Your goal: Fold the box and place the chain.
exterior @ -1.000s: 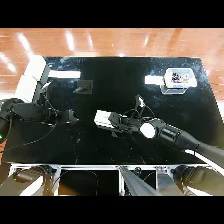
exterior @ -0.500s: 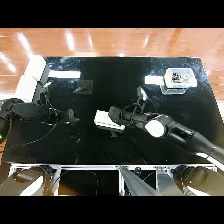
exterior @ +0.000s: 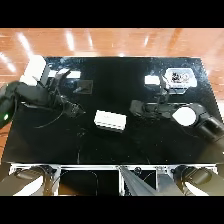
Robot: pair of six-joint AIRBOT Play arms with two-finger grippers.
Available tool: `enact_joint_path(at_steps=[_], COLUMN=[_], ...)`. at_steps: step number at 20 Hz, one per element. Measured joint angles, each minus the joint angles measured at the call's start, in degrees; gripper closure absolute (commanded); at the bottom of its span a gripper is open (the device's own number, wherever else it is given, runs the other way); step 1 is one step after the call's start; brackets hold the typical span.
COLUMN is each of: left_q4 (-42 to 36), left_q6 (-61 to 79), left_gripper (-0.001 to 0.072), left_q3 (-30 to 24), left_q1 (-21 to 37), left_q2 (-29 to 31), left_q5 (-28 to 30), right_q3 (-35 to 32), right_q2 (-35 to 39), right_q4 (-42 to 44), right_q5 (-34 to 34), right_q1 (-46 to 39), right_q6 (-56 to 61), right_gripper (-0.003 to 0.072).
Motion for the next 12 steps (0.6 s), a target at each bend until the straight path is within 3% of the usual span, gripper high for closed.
enact_joint_path(at_steps=[5, 12], left_q4=[-2.3, -2.9], left_q6=[24.7, 42.1], left_gripper=[0.0076, 0.0076], left_q3=[5.9, 7.2], left_q1=[-4.6, -10.7], left_q2=[-7.9, -13.2], left_q5=[1.3, 1.2], right_q3=[0.0, 0.0], right_q2=[0.9, 1.1], right_q4=[-14.9, -21.2], right_q5=[20.3, 26.5], right_q1=[-4.2, -5.2], right_q6=[-1.0, -1.2], right_gripper=[0.0644, 0.0644])
